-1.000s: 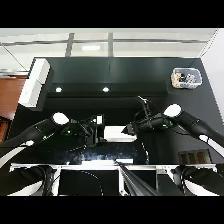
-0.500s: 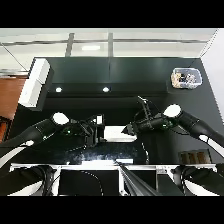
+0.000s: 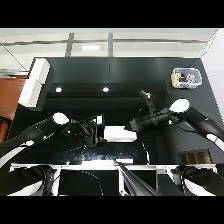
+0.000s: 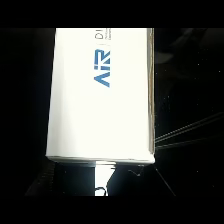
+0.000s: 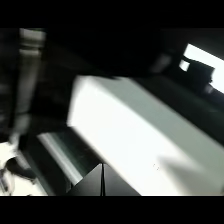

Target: Fold the box and place the chain.

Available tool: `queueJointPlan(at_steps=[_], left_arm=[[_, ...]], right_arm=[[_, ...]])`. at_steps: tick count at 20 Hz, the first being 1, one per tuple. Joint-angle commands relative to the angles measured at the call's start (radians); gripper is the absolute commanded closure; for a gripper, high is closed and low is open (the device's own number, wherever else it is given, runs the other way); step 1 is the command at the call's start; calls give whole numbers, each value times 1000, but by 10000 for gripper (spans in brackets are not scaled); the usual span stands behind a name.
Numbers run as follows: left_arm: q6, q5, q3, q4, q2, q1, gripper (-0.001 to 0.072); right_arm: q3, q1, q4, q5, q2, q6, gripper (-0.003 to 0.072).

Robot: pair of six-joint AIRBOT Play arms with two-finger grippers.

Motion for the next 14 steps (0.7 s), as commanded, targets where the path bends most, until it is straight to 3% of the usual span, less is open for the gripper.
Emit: queueJointPlan(at_steps=[1, 2, 3, 4, 6, 8, 10, 11, 14], left_arm=[[2, 0, 1, 1, -1, 0, 248], [1, 0, 1, 1, 0, 0, 245], [-5, -3, 1, 2, 1, 0, 182], [-8, -12, 1, 3, 7, 0, -7], [-40, -37, 8, 86, 39, 2, 0], [-249, -86, 41, 296, 96, 2, 4], [-478, -202, 91, 501, 160, 2, 4], [-515, -254, 110, 544, 189, 2, 4], [-582, -251, 168, 468, 211, -13, 34]], right_arm=[[43, -134, -46, 88, 174, 68, 672], [43, -185, -80, 93, 238, 88, 672], [43, -238, -121, 100, 303, 121, 672], [43, -283, -151, 117, 352, 142, 672], [43, -364, -180, 177, 427, 156, 672], [43, -418, -184, 216, 474, 159, 672], [43, -430, -184, 214, 500, 160, 672], [43, -429, -183, 210, 502, 159, 672], [42, -429, -203, 169, 502, 159, 672]])
